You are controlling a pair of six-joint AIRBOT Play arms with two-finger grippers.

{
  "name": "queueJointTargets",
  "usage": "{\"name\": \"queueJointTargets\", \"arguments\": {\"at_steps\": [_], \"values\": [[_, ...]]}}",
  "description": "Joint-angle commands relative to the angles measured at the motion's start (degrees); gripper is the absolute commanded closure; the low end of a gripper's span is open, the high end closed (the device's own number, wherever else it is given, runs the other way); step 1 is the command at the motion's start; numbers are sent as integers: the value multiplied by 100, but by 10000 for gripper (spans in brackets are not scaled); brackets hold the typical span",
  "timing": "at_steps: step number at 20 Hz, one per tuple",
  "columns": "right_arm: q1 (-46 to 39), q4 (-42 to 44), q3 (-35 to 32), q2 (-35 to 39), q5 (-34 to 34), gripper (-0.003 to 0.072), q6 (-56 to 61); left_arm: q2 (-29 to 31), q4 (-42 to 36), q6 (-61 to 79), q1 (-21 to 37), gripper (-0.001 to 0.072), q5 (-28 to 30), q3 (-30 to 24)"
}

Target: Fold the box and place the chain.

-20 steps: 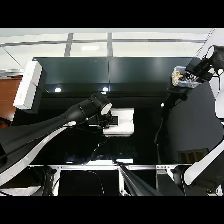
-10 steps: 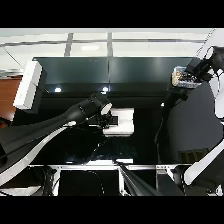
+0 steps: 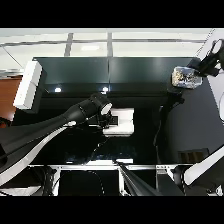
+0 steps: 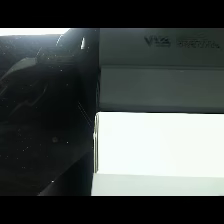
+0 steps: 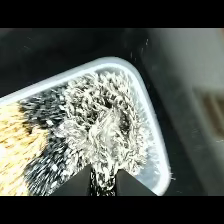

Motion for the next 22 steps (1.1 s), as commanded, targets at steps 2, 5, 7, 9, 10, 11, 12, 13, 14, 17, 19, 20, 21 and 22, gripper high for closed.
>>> {"name": "queueJointTargets", "arguments": {"at_steps": [2, 5, 7, 9, 10, 11, 12, 13, 14, 17, 19, 20, 21, 22], "values": [[-4, -13, 24, 957, -13, 679, -595, -4, 0, 2, 2, 681, 0, 4], [33, 258, 24, 1631, 140, 683, -680, -4, 15, 2, 2, 681, 59, 4], [162, 326, 24, 2081, 39, 683, -756, -4, 22, 2, 2, 681, 66, 4], [258, 544, 22, 2553, -37, 684, -846, -4, 17, 2, 2, 681, 42, 4], [264, 811, 22, 2798, -83, 684, -914, -4, 17, 2, 2, 681, 37, 4], [264, 1126, 24, 3038, -74, 684, -1008, -4, 17, 2, 2, 681, 37, 4], [282, 1325, 22, 3254, -20, 684, -1080, -4, 17, 2, 2, 681, 46, 4], [317, 1499, 22, 3486, 50, 684, -1123, -4, 20, 2, 2, 681, 55, 4], [337, 1707, 20, 3685, 129, 684, -1165, -4, 22, 2, 2, 682, 66, 4], [409, 2634, -107, 4260, 317, 684, -1268, -4, 20, 2, 0, 682, 66, 4], [529, 2924, -302, 4621, 402, 684, -1335, -4, 22, 2, 2, 681, 70, 4], [632, 2920, -402, 4787, 463, 684, -1351, -4, 22, 2, 2, 681, 70, 4], [752, 2920, -459, 4929, 616, 684, -1390, -4, 22, 2, 2, 681, 70, 4], [883, 2920, -470, 5034, 813, 684, -1425, -4, 22, 2, 0, 681, 70, 4]]}}
